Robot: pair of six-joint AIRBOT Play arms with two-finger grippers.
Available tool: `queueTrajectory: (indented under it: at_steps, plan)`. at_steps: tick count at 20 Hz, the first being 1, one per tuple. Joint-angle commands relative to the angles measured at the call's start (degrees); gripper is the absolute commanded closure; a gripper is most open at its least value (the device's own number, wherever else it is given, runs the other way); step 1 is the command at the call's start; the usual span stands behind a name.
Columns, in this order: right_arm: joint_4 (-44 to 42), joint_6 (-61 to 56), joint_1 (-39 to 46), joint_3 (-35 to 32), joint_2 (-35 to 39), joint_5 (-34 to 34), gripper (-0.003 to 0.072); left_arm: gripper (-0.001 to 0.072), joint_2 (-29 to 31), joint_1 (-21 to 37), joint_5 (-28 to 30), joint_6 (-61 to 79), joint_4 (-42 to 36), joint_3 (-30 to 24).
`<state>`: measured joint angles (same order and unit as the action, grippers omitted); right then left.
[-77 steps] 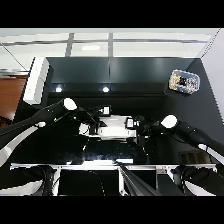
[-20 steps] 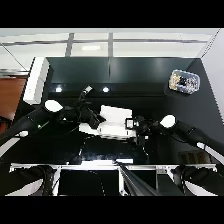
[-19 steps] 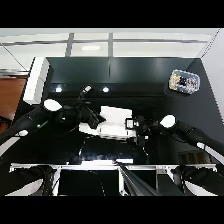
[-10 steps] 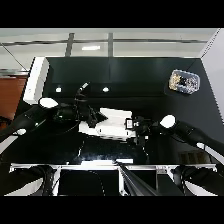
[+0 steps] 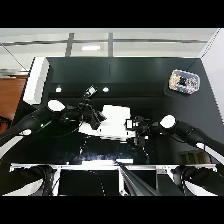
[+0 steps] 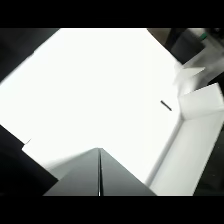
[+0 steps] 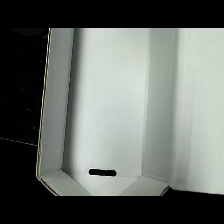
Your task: Fold the box and place the chain.
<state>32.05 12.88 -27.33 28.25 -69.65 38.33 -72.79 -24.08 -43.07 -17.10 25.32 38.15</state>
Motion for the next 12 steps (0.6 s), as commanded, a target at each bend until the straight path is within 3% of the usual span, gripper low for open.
queueTrajectory:
  at_steps: [1, 8, 12]
  plan:
    - [0.0, 0.0, -0.1, 0.0, 0.0, 0.0, 0.0557, 0.0684, -0.3, -0.2, 0.5, 0.0, 1.4, 0.0]
    - [0.0, 0.0, -0.1, 0.0, 0.0, 0.0, 0.0557, 0.0684, -3.6, -0.2, 1.0, -2.0, 4.1, 0.0]
    - [0.0, 0.0, -0.1, 0.0, 0.0, 0.0, 0.0557, 0.0684, -2.2, -0.2, -1.8, -1.7, 4.4, 0.0]
